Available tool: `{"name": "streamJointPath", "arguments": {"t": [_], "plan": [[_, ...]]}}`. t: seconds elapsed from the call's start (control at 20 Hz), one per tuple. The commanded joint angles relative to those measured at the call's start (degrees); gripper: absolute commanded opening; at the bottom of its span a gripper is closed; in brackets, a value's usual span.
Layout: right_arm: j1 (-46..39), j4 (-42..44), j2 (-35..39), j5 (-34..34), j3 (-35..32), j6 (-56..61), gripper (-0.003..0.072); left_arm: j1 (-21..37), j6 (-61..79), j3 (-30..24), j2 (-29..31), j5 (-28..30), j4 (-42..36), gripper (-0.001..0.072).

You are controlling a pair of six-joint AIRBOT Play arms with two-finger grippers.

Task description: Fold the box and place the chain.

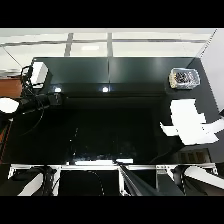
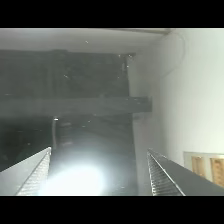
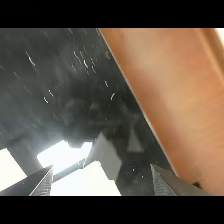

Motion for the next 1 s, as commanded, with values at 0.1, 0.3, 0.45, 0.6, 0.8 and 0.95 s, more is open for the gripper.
{"name": "streamJointPath", "arguments": {"t": [0.1,0.3,0.45,0.6,0.8,0.95], "plan": [[-1.55,1.38,-8.59,10.88,6.43,-11.45,0.0561,-0.7,0.0,-0.02,-0.79,0.0,-2.16,0.0704],[0.15,-0.33,-8.57,13.68,7.15,-13.25,0.0006,-0.72,0.0,-0.02,-0.79,-0.02,-2.78,0.0704],[2.19,2.73,-6.88,17.57,7.17,-13.2,0.0012,-0.7,0.0,-0.02,-0.79,-0.02,-2.8,0.0704],[6.34,12.41,-0.85,17.07,5.88,-12.79,0.0013,-0.72,0.0,-0.02,-0.79,-0.74,-3.43,0.0704],[14.99,22.91,9.64,13.97,-0.85,-12.76,0.0013,-0.85,0.0,-0.04,-0.79,-6.03,-4.33,0.0704],[22.16,30.91,17.05,12.2,-9.97,-12.68,0.0013,-3.67,0.04,-0.04,-0.79,-9.31,-4.48,0.07]]}}
